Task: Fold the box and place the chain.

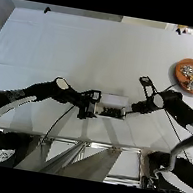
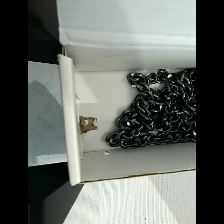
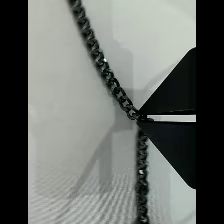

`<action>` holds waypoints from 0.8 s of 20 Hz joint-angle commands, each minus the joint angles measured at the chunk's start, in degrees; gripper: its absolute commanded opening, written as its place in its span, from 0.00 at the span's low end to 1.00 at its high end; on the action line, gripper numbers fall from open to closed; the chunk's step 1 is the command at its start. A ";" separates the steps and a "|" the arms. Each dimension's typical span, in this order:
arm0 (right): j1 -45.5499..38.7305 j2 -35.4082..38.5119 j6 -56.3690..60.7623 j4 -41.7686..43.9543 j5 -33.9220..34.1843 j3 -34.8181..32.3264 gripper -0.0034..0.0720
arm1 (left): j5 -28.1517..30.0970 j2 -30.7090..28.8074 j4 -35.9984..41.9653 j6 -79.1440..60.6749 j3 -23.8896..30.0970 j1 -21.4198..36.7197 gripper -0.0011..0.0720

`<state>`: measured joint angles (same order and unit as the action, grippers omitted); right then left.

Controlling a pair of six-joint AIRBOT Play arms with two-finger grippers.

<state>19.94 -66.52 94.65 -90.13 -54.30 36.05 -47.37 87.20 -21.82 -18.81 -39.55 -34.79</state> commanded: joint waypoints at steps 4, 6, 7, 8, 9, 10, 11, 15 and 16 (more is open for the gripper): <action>0.50 15.30 -10.69 11.13 -9.60 0.02 0.07 | 0.00 -0.04 0.00 -0.02 -0.02 0.07 0.25; 0.70 21.70 -13.03 16.94 -12.13 0.02 0.07 | 0.00 -0.04 0.00 -0.02 -0.02 0.07 0.25; 0.70 24.35 -13.88 19.87 -12.57 0.04 0.07 | 0.00 -0.04 0.00 -0.02 0.00 0.07 0.25; 0.70 26.95 -14.71 23.28 -12.57 0.04 0.07 | 0.00 -0.04 0.00 -0.02 0.00 0.07 0.25; 0.70 29.09 -15.78 26.86 -12.24 0.04 0.07 | 0.00 -0.04 0.00 -0.02 0.00 0.07 0.25; 0.70 30.60 -16.44 30.18 -11.82 0.04 0.07 | 0.02 -0.04 0.00 -0.02 -0.02 0.07 0.25; 0.70 31.74 -18.08 33.90 -11.28 0.04 0.07 | 0.00 -0.04 0.00 -0.02 -0.02 0.04 0.25; 0.70 32.30 -24.00 46.93 -8.17 0.04 0.07 | 0.00 -0.04 0.00 -0.02 -0.02 0.07 0.25; 0.70 32.30 -25.20 48.87 -6.64 0.04 0.07 | 0.00 -0.04 0.00 -0.02 0.00 0.07 0.25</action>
